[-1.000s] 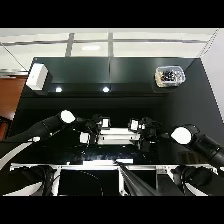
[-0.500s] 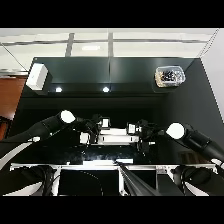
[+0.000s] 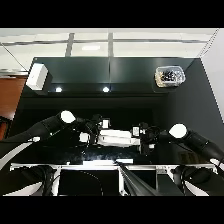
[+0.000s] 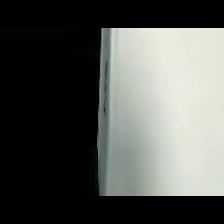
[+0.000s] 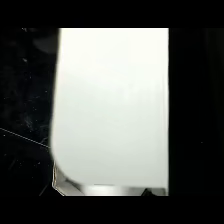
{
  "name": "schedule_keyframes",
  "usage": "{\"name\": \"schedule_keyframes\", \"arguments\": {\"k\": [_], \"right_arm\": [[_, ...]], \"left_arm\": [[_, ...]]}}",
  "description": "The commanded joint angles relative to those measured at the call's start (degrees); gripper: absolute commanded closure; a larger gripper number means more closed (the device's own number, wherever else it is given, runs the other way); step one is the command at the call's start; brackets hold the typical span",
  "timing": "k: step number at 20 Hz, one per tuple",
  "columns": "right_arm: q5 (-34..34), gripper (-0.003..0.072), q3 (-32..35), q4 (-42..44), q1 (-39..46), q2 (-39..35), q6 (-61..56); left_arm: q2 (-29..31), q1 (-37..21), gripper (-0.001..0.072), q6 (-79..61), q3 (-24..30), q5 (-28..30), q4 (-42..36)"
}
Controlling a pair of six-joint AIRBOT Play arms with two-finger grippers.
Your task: Fold the box and place the chain.
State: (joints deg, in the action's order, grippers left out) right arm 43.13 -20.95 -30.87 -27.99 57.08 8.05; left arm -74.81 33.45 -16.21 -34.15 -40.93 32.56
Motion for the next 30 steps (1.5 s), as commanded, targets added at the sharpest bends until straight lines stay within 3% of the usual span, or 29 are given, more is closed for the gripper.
{"name": "schedule_keyframes", "arguments": {"k": [1,7,12,21,30], "right_arm": [[-1.49,0.0084,0.85,3.69,0.09,0.17,3.32],[-3.13,0.0084,0.83,3.98,0.09,3.63,4.44],[-0.81,0.0084,0.83,2.62,-0.24,3.63,6.10],[-5.66,0.0084,0.85,0.37,-2.14,3.78,2.23],[-5.09,0.0084,-1.60,0.79,-2.12,3.78,1.81]], "left_arm": [[-0.04,0.02,0.0686,0.11,0.02,0.20,-0.04],[-0.04,0.02,0.0686,0.11,0.02,0.20,-0.04],[-0.04,0.02,0.0686,0.11,0.02,0.20,-0.04],[-0.04,0.02,0.0686,0.11,0.02,0.20,-0.13],[0.07,0.02,0.0687,0.11,0.02,0.46,-0.46]]}}
